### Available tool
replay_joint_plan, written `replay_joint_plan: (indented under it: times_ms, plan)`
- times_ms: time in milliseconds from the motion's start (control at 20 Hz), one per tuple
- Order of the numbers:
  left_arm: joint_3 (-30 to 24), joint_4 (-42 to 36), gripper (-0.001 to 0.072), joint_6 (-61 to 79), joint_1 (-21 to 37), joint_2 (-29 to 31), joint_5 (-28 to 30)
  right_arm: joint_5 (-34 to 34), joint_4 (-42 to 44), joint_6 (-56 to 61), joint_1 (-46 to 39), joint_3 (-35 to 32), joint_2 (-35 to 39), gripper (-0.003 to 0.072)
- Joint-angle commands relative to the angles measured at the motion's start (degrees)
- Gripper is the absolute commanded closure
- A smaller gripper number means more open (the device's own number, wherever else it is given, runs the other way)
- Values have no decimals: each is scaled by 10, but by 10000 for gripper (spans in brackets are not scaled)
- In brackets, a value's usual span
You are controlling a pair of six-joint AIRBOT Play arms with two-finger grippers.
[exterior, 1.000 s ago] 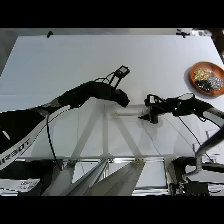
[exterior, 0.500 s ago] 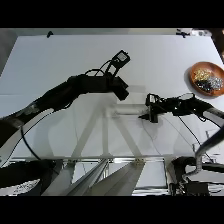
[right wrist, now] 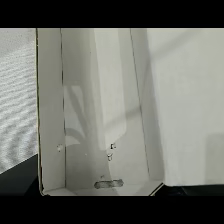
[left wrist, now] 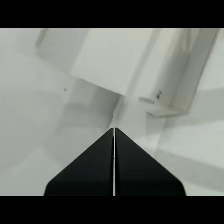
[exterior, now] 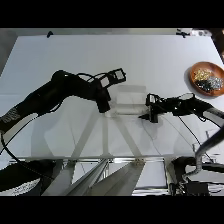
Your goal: Fold the box and place the chain.
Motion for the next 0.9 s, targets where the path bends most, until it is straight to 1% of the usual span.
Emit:
replay_joint_plan:
  times_ms: [0,150,200,300,400,550,800,850]
  plan:
    - [-42,-28,701,90,2,2,18,1,0,0,0,0,0,248]
    - [-78,-26,701,124,2,1,-6,1,0,0,0,0,0,248]
    - [-82,-26,700,147,2,-4,-6,1,0,0,0,0,0,248]
    - [-82,-27,700,185,2,-20,-12,1,0,0,0,0,0,248]
    - [-82,-31,696,219,4,-40,-35,1,0,0,0,0,0,248]
    - [-82,-45,694,223,5,-69,-73,1,0,0,0,0,0,248]
    - [-82,-46,684,224,15,-81,-81,1,0,0,0,0,0,248]
    - [-82,-46,668,224,18,-81,-87,1,0,0,0,0,0,248]
